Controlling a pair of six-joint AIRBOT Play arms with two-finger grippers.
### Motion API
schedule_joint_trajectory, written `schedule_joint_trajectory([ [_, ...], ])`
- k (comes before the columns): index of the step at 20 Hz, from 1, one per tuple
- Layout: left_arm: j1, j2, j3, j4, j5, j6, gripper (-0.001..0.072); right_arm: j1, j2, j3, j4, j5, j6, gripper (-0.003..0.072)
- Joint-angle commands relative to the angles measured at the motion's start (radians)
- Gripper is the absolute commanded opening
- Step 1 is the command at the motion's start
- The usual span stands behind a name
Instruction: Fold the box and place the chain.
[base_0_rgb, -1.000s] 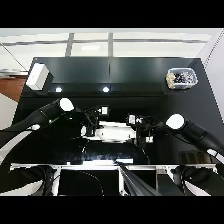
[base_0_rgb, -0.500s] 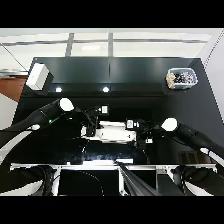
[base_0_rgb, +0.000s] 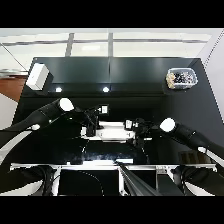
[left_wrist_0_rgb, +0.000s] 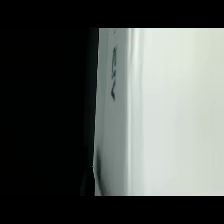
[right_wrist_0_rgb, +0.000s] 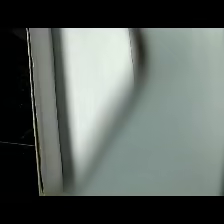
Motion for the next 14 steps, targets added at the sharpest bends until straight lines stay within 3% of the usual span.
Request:
schedule_joint_trajectory([
  [1,0.004,0.004,0.001,0.006,0.002,-0.029,0.0650,0.001,-0.004,-0.001,-0.005,-0.006,-0.003,0.0542],
  [2,0.010,0.014,0.003,0.023,0.002,-0.070,0.0699,0.001,-0.003,-0.001,-0.005,-0.003,-0.003,0.0542],
  [6,0.061,0.121,0.010,0.214,-0.022,-0.342,0.0699,0.001,-0.003,-0.001,-0.005,0.000,-0.003,0.0542],
  [11,0.154,0.292,0.010,0.390,-0.169,-0.660,0.0672,0.001,-0.003,-0.001,-0.005,0.000,-0.003,0.0542],
  [12,0.171,0.314,0.010,0.393,-0.205,-0.723,0.0618,0.001,-0.003,-0.001,-0.005,-0.001,-0.003,0.0542],
  [13,0.187,0.329,0.010,0.392,-0.257,-0.787,0.0427,0.001,-0.003,-0.001,-0.005,-0.001,-0.003,0.0542],
  [14,0.198,0.333,0.010,0.385,-0.319,-0.818,0.0115,0.001,-0.003,-0.001,-0.005,-0.004,-0.003,0.0542],
])
